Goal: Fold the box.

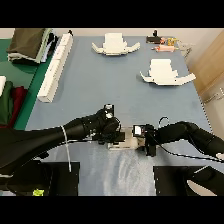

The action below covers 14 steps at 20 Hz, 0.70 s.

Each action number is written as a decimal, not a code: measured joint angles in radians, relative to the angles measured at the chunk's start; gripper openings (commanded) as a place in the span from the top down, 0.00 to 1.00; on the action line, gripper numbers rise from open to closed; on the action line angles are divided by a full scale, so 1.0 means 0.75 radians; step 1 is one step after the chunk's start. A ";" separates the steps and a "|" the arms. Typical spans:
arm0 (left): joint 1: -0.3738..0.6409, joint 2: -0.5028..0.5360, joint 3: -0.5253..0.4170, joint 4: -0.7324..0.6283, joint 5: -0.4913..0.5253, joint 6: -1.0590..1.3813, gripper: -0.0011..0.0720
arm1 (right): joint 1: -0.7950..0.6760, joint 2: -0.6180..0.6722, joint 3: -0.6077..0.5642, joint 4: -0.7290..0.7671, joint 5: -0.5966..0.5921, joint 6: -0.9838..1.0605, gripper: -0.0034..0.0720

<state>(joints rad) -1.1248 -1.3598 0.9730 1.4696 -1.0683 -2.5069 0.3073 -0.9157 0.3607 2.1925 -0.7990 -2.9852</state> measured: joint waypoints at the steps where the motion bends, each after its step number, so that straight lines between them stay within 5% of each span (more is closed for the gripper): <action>1: -0.011 -0.020 0.015 0.008 -0.006 0.000 0.86 | 0.001 0.000 0.000 0.000 0.000 0.000 0.37; 4: -0.034 -0.052 0.040 0.026 -0.031 -0.013 0.97 | 0.000 0.001 0.000 0.001 0.002 0.002 0.37; 13: -0.052 -0.072 0.054 0.032 -0.035 -0.013 0.93 | 0.000 0.001 0.000 0.003 0.003 0.001 0.37; 14: -0.052 -0.072 0.054 0.026 -0.032 -0.008 0.45 | 0.000 0.001 0.000 0.003 0.003 0.000 0.37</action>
<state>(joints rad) -1.1637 -1.4139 1.0138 1.4895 -1.0920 -2.5126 0.3073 -0.9154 0.3607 2.1944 -0.7971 -2.9852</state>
